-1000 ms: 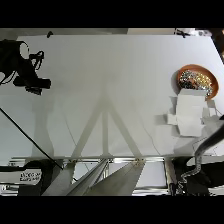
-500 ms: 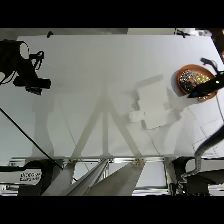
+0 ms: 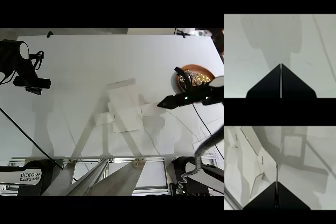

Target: Fold the box and place the chain.

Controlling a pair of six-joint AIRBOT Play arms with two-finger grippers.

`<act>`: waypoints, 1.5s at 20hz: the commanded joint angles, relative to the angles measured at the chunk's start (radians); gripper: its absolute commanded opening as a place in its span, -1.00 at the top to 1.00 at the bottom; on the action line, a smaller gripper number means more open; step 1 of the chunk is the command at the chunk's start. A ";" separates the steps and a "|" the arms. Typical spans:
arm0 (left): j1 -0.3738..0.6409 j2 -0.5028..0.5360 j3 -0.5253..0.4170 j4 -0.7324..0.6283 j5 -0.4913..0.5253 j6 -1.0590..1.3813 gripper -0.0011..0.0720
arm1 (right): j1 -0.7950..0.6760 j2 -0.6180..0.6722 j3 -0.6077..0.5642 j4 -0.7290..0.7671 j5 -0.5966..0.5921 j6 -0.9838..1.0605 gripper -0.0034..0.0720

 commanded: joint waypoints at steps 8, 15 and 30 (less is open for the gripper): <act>0.000 -0.001 0.000 -0.008 0.033 -0.002 0.95 | 0.264 0.132 -0.256 0.054 -0.336 0.209 0.90; 0.001 -0.002 -0.001 -0.484 0.139 0.420 0.35 | 0.433 0.129 -0.256 0.054 -0.506 0.269 0.90; -0.093 -0.311 -0.001 -1.079 -0.071 1.014 -0.92 | 0.434 0.129 -0.256 0.055 -0.510 0.269 0.89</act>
